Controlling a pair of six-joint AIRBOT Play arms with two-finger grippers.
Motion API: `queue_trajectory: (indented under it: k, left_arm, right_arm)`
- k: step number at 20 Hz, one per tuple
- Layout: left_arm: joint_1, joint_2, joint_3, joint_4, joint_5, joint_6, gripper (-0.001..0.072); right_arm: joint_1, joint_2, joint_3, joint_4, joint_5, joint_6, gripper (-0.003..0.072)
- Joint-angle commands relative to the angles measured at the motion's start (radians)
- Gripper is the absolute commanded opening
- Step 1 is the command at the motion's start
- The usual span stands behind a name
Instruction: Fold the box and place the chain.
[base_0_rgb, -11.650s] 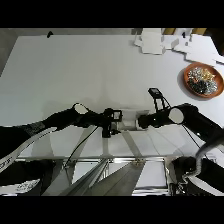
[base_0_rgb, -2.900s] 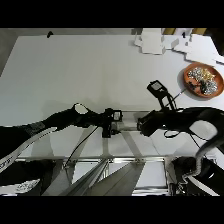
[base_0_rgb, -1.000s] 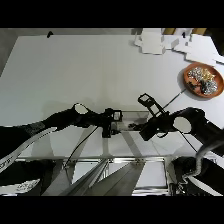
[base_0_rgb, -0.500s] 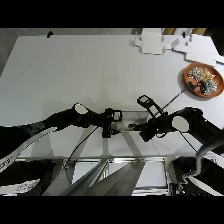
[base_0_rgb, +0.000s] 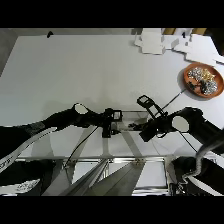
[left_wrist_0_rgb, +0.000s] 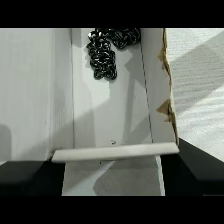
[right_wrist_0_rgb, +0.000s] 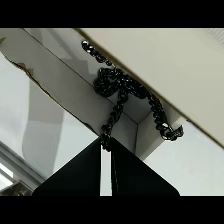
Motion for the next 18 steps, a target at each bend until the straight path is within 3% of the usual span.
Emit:
queue_trajectory:
  k: [1, 11, 18]
  left_arm:
    - [0.0, 0.001, 0.0, 0.0, 0.0, 0.0, 0.0271]
    - [0.0, 0.001, 0.0, 0.0, 0.0, 0.0, 0.0271]
    - [0.0, 0.001, 0.0, 0.0, 0.0, 0.0, 0.0271]
  right_arm:
    - [0.001, 0.003, 0.0, 0.001, 0.027, 0.0, 0.0036]
    - [0.001, 0.2, 0.018, -0.006, 0.128, -0.002, 0.0023]
    - [0.001, 0.271, 0.214, 0.043, 0.251, 0.027, 0.0022]
